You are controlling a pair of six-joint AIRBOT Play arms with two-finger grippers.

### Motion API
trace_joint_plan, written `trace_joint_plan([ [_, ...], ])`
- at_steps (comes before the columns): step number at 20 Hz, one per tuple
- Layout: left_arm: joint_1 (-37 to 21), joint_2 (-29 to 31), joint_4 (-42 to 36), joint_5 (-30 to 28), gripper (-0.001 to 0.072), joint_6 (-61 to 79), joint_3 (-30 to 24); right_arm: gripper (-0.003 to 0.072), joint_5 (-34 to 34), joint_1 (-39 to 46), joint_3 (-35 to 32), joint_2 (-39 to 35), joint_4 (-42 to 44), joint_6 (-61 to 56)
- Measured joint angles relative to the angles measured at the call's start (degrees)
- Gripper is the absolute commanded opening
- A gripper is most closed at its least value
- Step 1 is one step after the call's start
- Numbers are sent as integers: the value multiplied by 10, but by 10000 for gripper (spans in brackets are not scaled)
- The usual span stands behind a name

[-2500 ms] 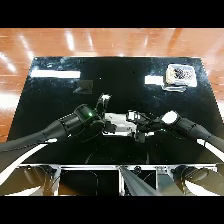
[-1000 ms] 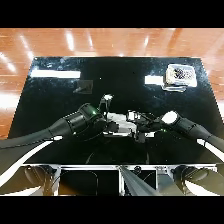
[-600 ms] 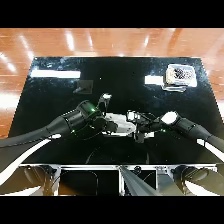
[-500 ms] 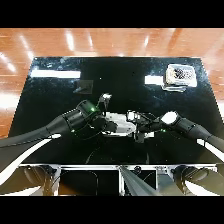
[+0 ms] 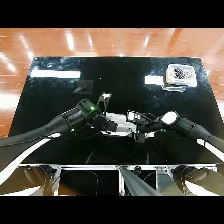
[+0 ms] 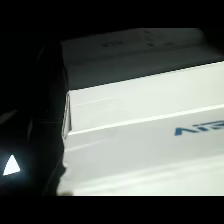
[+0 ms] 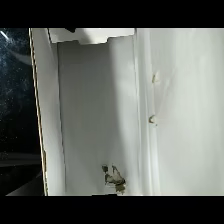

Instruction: Fold the box and place the chain.

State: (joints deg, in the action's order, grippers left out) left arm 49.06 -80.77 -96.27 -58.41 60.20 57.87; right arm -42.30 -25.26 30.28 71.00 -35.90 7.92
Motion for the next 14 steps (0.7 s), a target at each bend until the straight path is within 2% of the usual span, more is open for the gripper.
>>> trace_joint_plan([
  [5, 0, 0, -2, 4, 508, 18, 0, 204, 0, 0, 0, 0, 0, 0],
  [6, 0, 0, -2, 4, 478, 29, 0, 204, -1, 0, 0, 0, 0, 0],
  [8, 0, 0, -2, 3, 304, 47, 0, 204, -2, 0, 0, 0, 0, 0],
  [14, -9, 0, -20, 1, 301, 53, 0, 204, -2, 0, 0, 0, -1, 2],
])
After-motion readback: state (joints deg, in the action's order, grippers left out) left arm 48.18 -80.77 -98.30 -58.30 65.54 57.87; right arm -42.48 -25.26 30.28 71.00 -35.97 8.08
